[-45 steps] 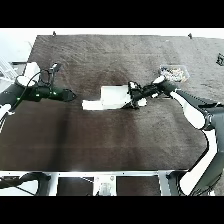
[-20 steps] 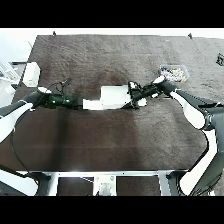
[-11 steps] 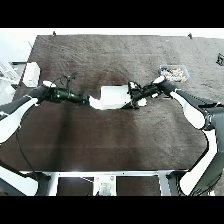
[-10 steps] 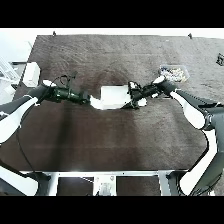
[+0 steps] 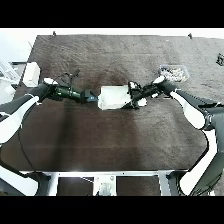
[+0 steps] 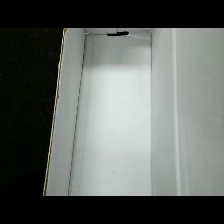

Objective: Fold the box and place the chain.

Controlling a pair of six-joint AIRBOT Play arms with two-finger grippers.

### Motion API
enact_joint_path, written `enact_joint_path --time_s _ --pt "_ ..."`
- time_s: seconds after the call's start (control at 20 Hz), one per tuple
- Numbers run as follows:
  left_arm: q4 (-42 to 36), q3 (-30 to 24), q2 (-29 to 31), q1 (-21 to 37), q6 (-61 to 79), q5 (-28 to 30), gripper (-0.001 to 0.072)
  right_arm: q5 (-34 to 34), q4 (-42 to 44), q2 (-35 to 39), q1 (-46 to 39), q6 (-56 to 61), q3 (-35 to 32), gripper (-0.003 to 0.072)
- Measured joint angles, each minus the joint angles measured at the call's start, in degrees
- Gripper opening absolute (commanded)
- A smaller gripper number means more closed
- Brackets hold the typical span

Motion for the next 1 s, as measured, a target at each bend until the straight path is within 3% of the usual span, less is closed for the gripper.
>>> enact_joint_path --time_s 0.4,1.0 --pt "1.55 0.57 0.0 -2.4 -6.56 1.66 0.0361 0.02 0.0 0.0 0.02 0.0 0.0 0.0589" --pt "14.53 7.15 0.0 -6.95 -23.39 4.7 0.0361 -0.02 -0.02 0.0 0.0 0.04 0.0 0.0589"
